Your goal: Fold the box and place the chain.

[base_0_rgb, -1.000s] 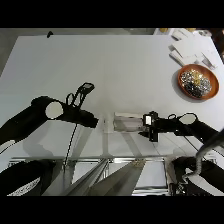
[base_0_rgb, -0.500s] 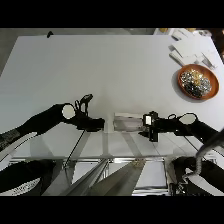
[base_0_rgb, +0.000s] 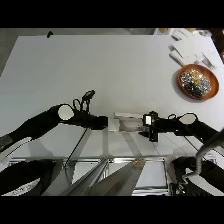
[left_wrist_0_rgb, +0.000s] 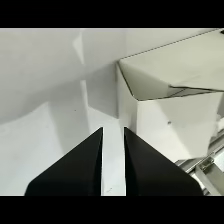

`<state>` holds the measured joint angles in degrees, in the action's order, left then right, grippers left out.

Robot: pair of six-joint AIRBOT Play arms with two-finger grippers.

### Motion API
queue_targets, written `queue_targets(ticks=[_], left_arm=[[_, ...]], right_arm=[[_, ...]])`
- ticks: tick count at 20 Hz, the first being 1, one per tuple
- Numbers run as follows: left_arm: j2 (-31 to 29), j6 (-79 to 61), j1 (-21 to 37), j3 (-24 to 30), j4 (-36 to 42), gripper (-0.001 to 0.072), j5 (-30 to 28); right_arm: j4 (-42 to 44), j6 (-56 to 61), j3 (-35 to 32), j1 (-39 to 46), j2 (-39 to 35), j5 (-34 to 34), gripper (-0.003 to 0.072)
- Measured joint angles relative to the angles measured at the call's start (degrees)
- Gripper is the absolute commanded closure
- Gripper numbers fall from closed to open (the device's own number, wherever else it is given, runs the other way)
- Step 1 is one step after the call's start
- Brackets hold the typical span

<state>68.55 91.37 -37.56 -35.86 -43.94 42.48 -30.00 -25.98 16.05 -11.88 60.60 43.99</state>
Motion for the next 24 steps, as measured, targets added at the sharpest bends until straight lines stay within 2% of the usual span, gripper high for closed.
queue_targets(ticks=[3, 5, 8, 10, 17, 24], left_arm=[[-1.0, -0.9, -1.0, -0.7, 1.0, 0.0550, -0.3], [-1.3, -1.2, -1.6, -1.4, 1.5, 0.0419, -0.7], [-1.4, -1.4, -2.0, -2.1, 1.7, 0.0415, -0.9], [-0.9, -1.5, -2.1, -2.4, 1.8, 0.0276, -1.0], [3.5, -0.2, -5.0, -6.0, 0.2, 0.0273, -0.8], [6.6, 10.1, -8.0, -10.8, -8.2, 0.0280, 1.3]], right_arm=[[0.0, 0.0, 0.0, 0.0, 0.0, 0.0, 0.0371], [0.0, 0.0, 0.0, 0.0, 0.0, 0.0, 0.0371], [0.0, 0.0, 0.0, 0.0, 0.0, 0.0, 0.0371], [0.0, 0.0, 0.0, 0.0, 0.0, 0.0, 0.0371], [0.0, 0.0, 0.0, 0.0, 0.0, 0.0, 0.0371], [0.0, 0.0, 0.0, 0.0, 0.0, 0.0, 0.0371]])
